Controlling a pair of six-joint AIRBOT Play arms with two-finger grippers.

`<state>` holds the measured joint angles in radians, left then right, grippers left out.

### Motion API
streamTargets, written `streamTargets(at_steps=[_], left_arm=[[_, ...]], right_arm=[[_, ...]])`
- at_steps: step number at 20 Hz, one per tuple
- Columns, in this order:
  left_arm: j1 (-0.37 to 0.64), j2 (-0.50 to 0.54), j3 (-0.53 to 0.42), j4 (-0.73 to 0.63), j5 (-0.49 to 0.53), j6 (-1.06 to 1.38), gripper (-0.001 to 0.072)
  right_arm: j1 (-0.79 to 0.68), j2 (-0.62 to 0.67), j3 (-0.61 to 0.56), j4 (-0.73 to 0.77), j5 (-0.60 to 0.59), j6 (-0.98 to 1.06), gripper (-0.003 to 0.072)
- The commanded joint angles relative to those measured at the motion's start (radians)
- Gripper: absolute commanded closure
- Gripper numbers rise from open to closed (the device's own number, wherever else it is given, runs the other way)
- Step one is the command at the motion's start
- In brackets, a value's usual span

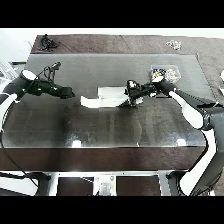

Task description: Fold the box and place the chain.

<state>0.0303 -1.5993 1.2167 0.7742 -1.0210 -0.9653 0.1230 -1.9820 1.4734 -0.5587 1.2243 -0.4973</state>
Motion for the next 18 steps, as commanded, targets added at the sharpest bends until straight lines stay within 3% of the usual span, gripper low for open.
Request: streamTargets(at_steps=[1, 13, 18], left_arm=[[-0.002, -0.022, -0.027, -0.071, 0.007, -0.029, 0.0688], [-0.126, -0.070, -0.029, -0.033, 0.082, -0.147, 0.0688], [-0.152, -0.079, -0.029, -0.077, 0.050, -0.158, 0.0688]], right_arm=[[0.000, 0.000, 0.000, 0.000, 0.000, 0.000, 0.0166], [0.000, 0.000, 0.000, 0.000, 0.000, 0.000, 0.0166], [0.000, 0.000, 0.000, 0.000, 0.000, 0.000, 0.0166]])
